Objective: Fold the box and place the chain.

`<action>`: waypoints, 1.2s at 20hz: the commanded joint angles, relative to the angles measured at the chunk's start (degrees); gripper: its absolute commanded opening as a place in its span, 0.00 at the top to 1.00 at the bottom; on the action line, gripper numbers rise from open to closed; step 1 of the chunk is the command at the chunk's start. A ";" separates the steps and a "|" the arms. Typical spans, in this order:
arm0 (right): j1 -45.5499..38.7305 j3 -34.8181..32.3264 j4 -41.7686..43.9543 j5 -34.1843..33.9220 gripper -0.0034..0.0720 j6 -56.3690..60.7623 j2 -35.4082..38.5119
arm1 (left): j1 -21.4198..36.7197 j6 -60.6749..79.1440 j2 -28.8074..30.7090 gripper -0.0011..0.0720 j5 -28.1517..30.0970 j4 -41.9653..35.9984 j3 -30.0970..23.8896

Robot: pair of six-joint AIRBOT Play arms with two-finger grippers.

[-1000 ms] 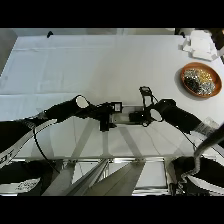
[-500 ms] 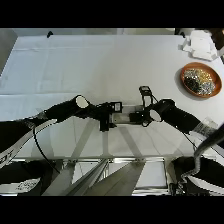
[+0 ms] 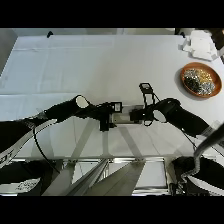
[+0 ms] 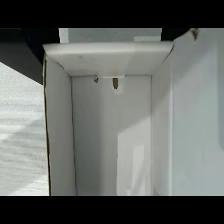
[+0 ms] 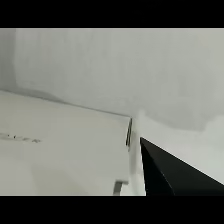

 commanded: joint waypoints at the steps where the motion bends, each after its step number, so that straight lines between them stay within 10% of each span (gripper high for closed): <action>1: 0.00 0.00 -2.89 5.11 0.31 -3.28 3.69 | -0.02 -0.09 0.02 0.39 -0.04 -0.04 0.02; 6: -0.26 0.02 -17.25 12.90 0.30 -10.47 11.89 | -0.02 -0.09 0.02 0.39 -0.07 -0.04 0.02; 14: -24.00 1.01 -18.60 0.42 0.17 -18.16 22.73 | -0.02 -0.09 0.02 0.39 -0.04 -0.04 0.02; 24: -50.77 20.92 -16.11 -8.87 0.24 -24.22 -12.79 | -0.02 -0.09 0.02 0.39 -0.09 -0.04 0.02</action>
